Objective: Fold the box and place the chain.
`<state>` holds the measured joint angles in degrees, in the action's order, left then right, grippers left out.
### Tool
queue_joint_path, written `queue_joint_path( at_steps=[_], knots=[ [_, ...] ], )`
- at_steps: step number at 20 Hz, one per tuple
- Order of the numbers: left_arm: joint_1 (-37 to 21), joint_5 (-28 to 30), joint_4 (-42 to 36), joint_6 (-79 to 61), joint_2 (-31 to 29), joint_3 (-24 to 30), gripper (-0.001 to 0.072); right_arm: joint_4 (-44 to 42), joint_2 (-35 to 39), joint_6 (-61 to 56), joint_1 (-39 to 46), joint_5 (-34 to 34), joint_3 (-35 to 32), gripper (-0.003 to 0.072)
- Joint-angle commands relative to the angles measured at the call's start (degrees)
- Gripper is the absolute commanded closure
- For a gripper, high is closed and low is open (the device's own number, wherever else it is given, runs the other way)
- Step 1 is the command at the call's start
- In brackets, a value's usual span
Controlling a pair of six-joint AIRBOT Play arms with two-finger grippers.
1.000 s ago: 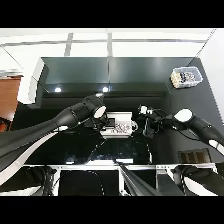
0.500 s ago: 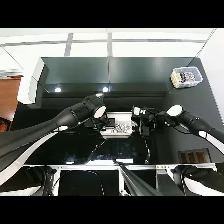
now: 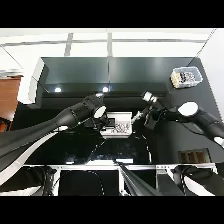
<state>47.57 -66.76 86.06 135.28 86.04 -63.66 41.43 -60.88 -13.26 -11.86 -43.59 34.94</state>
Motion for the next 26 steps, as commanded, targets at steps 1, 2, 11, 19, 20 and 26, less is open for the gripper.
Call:
queue_joint_path(
  at_steps=[1,2,11,19,20,26],
  knots=[
    [-0.1,0.0,0.0,0.0,0.0,0.0,0.0684,0.4,9.7,-15.6,2.6,-14.6,3.9,0.0679],
    [-0.1,0.0,0.0,0.0,0.0,0.0,0.0683,-2.2,11.3,-16.9,2.6,-19.0,5.6,0.0680],
    [-0.1,0.3,0.0,0.0,0.0,0.0,0.0683,-15.7,10.4,-26.8,-7.6,-11.3,2.6,0.0674],
    [0.0,0.2,0.0,0.0,0.0,0.0,0.0684,-5.2,10.6,-33.0,0.1,-14.8,0.9,0.0362],
    [0.0,0.2,0.0,0.0,0.0,0.0,0.0684,-5.4,10.7,-33.0,2.3,-15.8,0.9,0.0362],
    [-0.9,-3.1,0.0,0.2,0.1,-1.3,0.0592,-5.3,10.7,-33.0,4.7,-18.3,0.9,0.0362]
  ],
)
